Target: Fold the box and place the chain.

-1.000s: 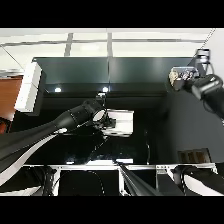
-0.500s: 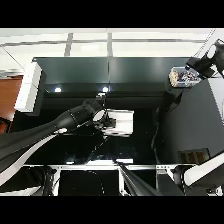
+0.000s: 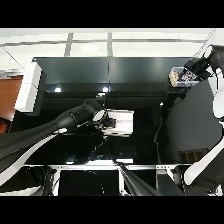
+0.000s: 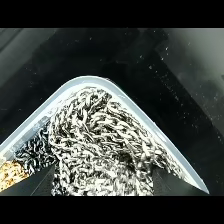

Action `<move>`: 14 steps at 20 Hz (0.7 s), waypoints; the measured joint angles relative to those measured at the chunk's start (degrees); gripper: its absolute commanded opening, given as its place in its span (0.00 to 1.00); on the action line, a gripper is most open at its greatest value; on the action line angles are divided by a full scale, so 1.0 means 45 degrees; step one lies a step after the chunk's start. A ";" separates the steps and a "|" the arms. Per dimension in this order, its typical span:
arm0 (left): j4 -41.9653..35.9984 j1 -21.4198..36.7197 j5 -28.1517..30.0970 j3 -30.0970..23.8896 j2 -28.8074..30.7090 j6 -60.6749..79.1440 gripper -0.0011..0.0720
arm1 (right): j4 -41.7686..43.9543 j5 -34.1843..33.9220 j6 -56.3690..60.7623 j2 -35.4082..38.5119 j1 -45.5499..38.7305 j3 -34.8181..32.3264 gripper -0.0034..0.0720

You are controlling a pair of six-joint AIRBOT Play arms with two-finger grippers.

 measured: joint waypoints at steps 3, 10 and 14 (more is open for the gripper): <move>0.0000 0.0000 0.0000 0.0000 0.0000 0.0005 0.05 | -0.0034 0.0117 -0.0019 -0.0136 -0.0078 0.0049 0.07; -0.0005 0.0000 0.0005 0.0000 0.0000 0.0000 0.05 | 0.0418 0.0185 -0.1273 0.1044 -0.0117 0.0078 0.07; -0.0005 0.0000 0.0024 0.0005 0.0000 0.0000 0.05 | 0.1015 0.1423 -0.3959 0.3128 0.0073 0.0034 0.07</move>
